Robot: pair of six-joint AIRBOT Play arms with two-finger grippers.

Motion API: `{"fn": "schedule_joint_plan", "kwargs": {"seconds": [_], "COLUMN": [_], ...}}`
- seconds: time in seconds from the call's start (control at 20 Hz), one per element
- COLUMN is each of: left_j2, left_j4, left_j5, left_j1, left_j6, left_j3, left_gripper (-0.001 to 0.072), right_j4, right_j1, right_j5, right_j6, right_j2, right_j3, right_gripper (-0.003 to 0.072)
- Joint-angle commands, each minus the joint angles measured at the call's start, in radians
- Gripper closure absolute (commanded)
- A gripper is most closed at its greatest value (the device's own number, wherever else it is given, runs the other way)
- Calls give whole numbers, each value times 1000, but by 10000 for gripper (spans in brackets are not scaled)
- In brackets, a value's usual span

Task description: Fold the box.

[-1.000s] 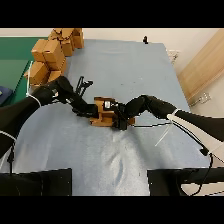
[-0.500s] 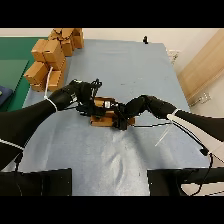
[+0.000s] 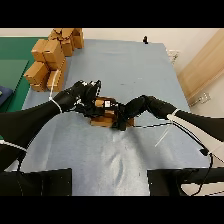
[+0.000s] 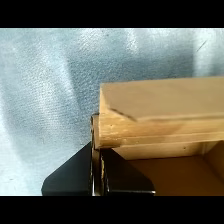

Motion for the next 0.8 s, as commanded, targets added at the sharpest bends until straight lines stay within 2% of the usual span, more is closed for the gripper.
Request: {"fn": "schedule_joint_plan", "kwargs": {"seconds": [0.0, 0.05, 0.15, 0.25, 0.45, 0.5, 0.6, 0.65, 0.7, 0.75], "left_j2": [0, 0, 0, -1, -28, -40, -49, -49, -49, -49], "left_j4": [-61, -64, -60, -48, -32, -32, -33, -33, -33, -35], "left_j5": [21, 23, 17, 16, -3, -16, -21, -17, -14, -15], "left_j1": [-3, -3, -3, -3, -3, -3, -3, -2, -2, -2], "left_j6": [-6, -4, -7, -14, -14, -14, -11, -10, 0, 16], "left_j3": [3, 3, 3, 3, 3, 3, 3, 4, 8, 13], "left_gripper": [692, 690, 227, 223, 224, 263, 509, 662, 694, 695], "right_j4": [-5, -5, -5, -5, -5, -5, -5, -5, -5, -5], "right_j1": [1, 1, 1, 1, 1, 1, 1, 1, 1, 1], "right_j5": [3, 3, 3, 3, 3, 3, 3, 3, 3, 3], "right_j6": [-6, -6, -6, -6, -6, -6, -6, -6, -6, -6], "right_j2": [0, 0, 0, 0, 0, 0, 0, 0, 0, 0], "right_j3": [1, 1, 1, 1, 1, 1, 1, 1, 1, 1], "right_gripper": [679, 679, 679, 679, 679, 679, 679, 679, 679, 679]}}
